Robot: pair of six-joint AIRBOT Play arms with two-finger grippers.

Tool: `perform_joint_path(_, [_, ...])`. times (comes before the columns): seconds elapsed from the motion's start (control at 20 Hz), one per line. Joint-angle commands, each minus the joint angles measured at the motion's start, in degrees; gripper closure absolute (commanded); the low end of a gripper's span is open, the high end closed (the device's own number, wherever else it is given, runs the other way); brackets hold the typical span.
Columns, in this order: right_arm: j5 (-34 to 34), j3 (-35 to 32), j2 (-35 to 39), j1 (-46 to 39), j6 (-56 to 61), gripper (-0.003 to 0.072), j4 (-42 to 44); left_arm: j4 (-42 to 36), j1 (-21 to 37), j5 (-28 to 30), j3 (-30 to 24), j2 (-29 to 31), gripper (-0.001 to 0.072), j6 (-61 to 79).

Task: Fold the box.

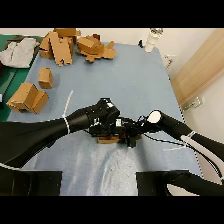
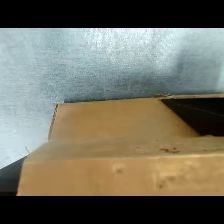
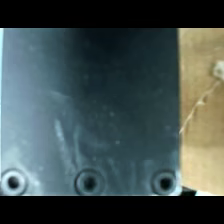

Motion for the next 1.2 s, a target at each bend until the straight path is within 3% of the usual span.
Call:
perform_joint_path(0.0, [0.09, -0.02, -0.04, -0.02, -0.07, 0.0147, -0.35, 1.49, 0.28, -1.86, -0.07, 0.33, 0.0060, 0.87])
perform_joint_path(0.4, [0.07, -0.02, -0.04, -0.02, -0.07, 0.0147, -0.37, -0.63, 1.62, -2.86, -0.07, 0.35, 0.0059, 5.25])
perform_joint_path(0.65, [0.04, -0.02, -0.04, -0.02, -0.07, 0.0147, -0.37, -2.82, 5.01, -8.48, -0.04, 0.87, 0.0059, 10.38])
perform_joint_path(1.15, [0.07, -0.02, -0.04, -0.04, -0.07, 0.0147, -0.37, -5.20, 7.61, -11.10, 0.09, 3.41, 0.0060, 19.10])
